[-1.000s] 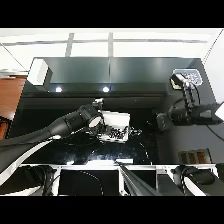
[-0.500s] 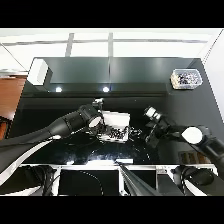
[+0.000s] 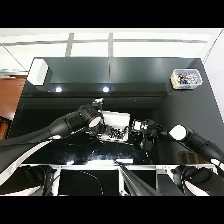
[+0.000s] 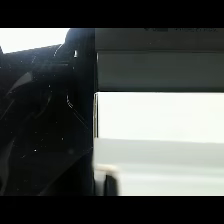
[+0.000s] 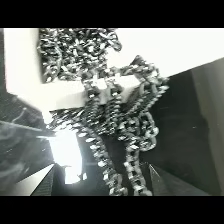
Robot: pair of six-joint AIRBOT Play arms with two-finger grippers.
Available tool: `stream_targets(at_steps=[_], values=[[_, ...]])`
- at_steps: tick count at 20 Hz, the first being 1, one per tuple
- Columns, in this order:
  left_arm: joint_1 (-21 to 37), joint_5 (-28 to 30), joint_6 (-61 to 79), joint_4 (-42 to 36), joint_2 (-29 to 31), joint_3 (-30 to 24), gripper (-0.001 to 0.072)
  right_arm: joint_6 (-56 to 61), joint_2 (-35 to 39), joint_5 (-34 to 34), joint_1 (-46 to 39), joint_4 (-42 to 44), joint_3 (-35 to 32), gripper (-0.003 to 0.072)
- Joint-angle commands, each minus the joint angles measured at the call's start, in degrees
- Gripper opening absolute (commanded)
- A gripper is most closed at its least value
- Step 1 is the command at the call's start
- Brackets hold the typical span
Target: Fold the box and place the chain.
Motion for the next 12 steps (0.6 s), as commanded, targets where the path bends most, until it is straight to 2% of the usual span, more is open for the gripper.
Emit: stream_targets(at_steps=[1,9,10,12], values=[[-0.02,0.0,0.02,0.02,-0.02,0.0,0.0032,-1.95,-0.76,-4.04,0.17,3.43,-0.07,0.0711],[-0.02,0.0,0.02,0.02,-0.02,0.0,0.0032,-1.92,-3.98,-3.96,0.17,3.43,-0.07,0.0709],[-0.02,-0.02,0.02,0.0,-0.02,0.0,0.0031,-1.9,-3.98,-3.93,0.17,3.45,-0.07,0.0669],[-0.02,0.0,0.02,0.0,-0.02,0.0,0.0032,-1.9,-3.98,-3.72,0.17,3.43,-0.04,0.0159]])
